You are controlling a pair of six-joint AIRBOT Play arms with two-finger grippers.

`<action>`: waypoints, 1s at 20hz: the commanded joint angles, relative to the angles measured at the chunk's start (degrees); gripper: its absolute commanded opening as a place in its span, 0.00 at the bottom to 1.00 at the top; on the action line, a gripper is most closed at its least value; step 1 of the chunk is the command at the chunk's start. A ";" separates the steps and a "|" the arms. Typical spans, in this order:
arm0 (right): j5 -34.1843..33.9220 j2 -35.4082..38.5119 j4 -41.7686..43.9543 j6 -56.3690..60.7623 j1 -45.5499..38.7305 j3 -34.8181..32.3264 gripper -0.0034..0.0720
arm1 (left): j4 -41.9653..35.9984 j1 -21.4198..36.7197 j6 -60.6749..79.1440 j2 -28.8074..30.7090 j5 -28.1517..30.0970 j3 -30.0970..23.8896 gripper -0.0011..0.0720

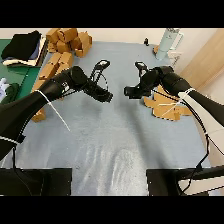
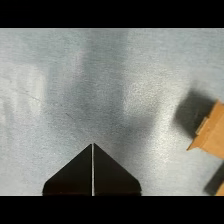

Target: Fold the box.

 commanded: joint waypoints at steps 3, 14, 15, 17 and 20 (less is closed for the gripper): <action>0.02 -0.02 0.00 0.02 0.02 0.04 0.05 | -0.02 -0.02 0.02 -0.04 0.00 0.04 0.03; 0.04 -0.02 0.02 0.02 0.02 0.04 0.05 | -0.02 -0.02 0.02 -0.04 0.00 0.04 0.03; 0.02 -0.02 0.02 0.02 0.02 0.04 0.05 | 0.00 -0.02 0.02 -0.04 0.00 0.04 0.03; 1.90 -0.09 0.31 0.20 0.02 0.04 0.05 | 0.00 -0.02 0.02 -0.04 -0.02 0.04 0.03; 2.64 -0.07 0.50 0.15 0.02 0.09 0.05 | -0.07 -0.02 0.02 -0.04 0.20 0.04 0.04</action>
